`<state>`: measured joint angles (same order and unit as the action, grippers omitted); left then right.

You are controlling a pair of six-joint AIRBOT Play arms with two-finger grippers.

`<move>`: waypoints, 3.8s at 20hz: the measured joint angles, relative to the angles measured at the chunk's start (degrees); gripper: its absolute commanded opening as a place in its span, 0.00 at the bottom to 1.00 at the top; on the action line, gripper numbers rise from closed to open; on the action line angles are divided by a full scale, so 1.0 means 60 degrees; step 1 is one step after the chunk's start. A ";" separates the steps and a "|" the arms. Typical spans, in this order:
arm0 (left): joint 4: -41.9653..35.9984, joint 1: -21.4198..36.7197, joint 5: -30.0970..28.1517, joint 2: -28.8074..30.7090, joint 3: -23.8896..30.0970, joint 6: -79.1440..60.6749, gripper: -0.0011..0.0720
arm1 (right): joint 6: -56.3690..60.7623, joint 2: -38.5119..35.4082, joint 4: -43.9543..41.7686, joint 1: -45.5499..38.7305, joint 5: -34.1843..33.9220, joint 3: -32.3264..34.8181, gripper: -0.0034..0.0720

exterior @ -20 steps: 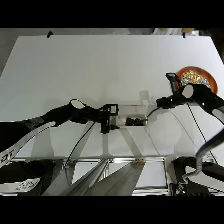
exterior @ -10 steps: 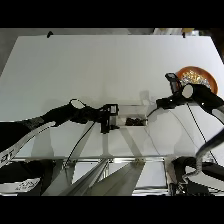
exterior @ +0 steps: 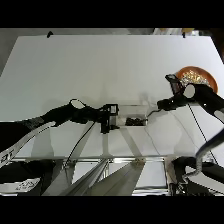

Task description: Fold the box and place the chain.

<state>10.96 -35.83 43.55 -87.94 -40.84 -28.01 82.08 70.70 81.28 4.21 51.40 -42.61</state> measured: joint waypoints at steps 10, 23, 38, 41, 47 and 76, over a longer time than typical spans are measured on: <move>0.0000 0.0000 0.0000 0.0000 0.0000 -0.0004 0.22 | -0.0816 -0.2816 -0.1322 0.0215 0.1657 0.0117 0.07; 0.0000 0.0000 0.0000 0.0000 0.0000 -0.0004 0.22 | -0.1661 -0.5060 -0.4473 0.2674 0.1931 0.0146 0.07; 0.0000 0.0000 0.0000 0.0000 0.0000 0.0000 0.22 | -0.1767 -0.4313 -0.4379 0.3923 0.0076 0.0758 0.07; 0.0004 0.0000 0.0000 0.0000 0.0000 0.0000 0.22 | -0.1767 -0.3785 -0.4065 0.3938 -0.0215 0.1158 0.36; 0.0004 0.0000 0.0000 0.0000 0.0000 -0.0004 0.22 | -0.2025 -0.3275 -0.3891 0.3479 0.0135 0.0641 0.44; 0.0004 0.0000 0.0000 0.0000 0.0000 0.0000 0.22 | 0.0095 0.0911 0.0357 0.0197 0.0240 -0.0827 0.49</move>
<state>10.98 -35.83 43.55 -87.94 -40.84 -28.01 82.65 76.16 83.42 5.39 52.84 -47.57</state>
